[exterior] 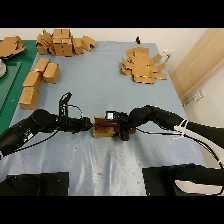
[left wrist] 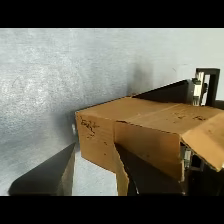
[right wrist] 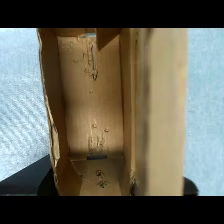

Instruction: Fold the box.

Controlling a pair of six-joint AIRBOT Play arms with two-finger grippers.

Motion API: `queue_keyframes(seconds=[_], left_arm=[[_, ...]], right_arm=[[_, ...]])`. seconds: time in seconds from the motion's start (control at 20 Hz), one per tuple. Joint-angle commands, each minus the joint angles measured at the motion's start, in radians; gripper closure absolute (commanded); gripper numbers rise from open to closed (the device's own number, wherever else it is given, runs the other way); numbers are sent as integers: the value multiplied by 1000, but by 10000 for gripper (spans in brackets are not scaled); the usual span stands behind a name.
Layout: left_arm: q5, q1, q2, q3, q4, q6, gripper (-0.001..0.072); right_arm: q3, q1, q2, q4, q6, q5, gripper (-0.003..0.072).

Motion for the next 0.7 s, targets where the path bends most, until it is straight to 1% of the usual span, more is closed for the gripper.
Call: queue_keyframes(seconds=[0.0,0.2,0.4,0.45,0.6,0.65], left_arm=[[-12,24,1,1,-24,27,319],[-29,51,0,1,-7,27,320],[7,51,1,1,10,2,319],[-2,51,1,1,9,5,318],[-81,51,1,1,5,57,318],[-93,51,1,1,5,60,319]], right_arm=[[0,0,-1,0,0,0,146],[0,0,-1,0,0,0,147],[0,0,-1,0,0,0,147],[0,0,-1,0,0,0,147],[0,0,-1,0,0,0,147],[0,0,-1,0,0,0,147]])
